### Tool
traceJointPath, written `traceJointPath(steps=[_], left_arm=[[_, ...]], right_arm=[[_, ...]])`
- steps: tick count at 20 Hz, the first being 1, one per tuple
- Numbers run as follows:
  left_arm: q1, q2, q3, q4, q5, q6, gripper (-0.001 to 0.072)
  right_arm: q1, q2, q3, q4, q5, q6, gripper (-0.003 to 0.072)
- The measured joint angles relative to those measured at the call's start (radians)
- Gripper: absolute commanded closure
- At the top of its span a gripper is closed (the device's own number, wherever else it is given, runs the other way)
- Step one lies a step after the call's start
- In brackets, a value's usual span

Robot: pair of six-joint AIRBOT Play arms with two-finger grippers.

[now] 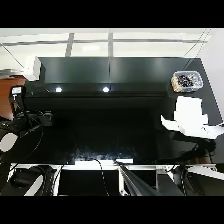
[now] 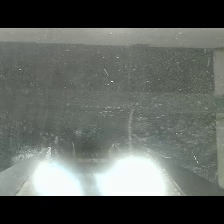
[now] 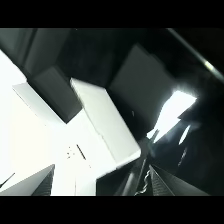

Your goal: Fold the box and place the chain.

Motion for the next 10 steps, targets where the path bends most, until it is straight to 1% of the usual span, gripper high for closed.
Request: traceJointPath(steps=[5,10], left_arm=[[0.000,0.000,0.000,0.016,0.000,0.035,0.0001],[0.000,0.000,0.000,0.018,-0.001,0.045,0.0001]], right_arm=[[0.006,-0.188,0.152,0.020,0.107,-0.043,-0.0010],[0.061,-0.293,0.208,0.032,0.169,-0.069,-0.0009]])
